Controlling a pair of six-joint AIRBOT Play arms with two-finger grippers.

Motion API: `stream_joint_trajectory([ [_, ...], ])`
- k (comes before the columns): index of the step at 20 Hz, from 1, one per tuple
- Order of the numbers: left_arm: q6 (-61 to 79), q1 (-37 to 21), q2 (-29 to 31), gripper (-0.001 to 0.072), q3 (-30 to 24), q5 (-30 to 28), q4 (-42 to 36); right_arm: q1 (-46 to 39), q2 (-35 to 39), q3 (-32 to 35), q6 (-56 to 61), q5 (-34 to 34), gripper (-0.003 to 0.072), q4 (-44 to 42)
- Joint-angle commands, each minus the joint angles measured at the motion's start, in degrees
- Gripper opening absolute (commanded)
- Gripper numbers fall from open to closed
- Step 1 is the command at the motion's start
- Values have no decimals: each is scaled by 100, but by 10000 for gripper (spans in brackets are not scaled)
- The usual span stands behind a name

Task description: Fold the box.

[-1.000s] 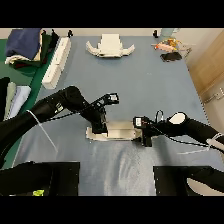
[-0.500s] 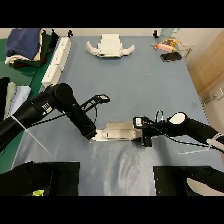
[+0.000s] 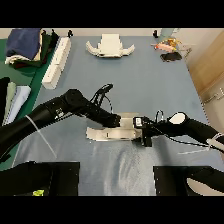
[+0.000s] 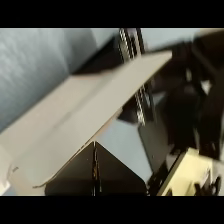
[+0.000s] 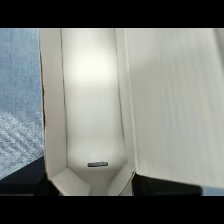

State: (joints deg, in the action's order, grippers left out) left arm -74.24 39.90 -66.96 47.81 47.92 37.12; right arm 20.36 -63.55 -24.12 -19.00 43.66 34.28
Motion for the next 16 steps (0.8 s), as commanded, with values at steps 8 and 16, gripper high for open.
stream_joint_trajectory([
  [8, -643, -177, -1202, 14, -9, -979, -358, 4, 2, 2, 0, -2, 508, -2],
  [16, -393, -179, -1156, 15, 83, -868, -341, 4, 2, 2, 0, 0, 508, -2],
])
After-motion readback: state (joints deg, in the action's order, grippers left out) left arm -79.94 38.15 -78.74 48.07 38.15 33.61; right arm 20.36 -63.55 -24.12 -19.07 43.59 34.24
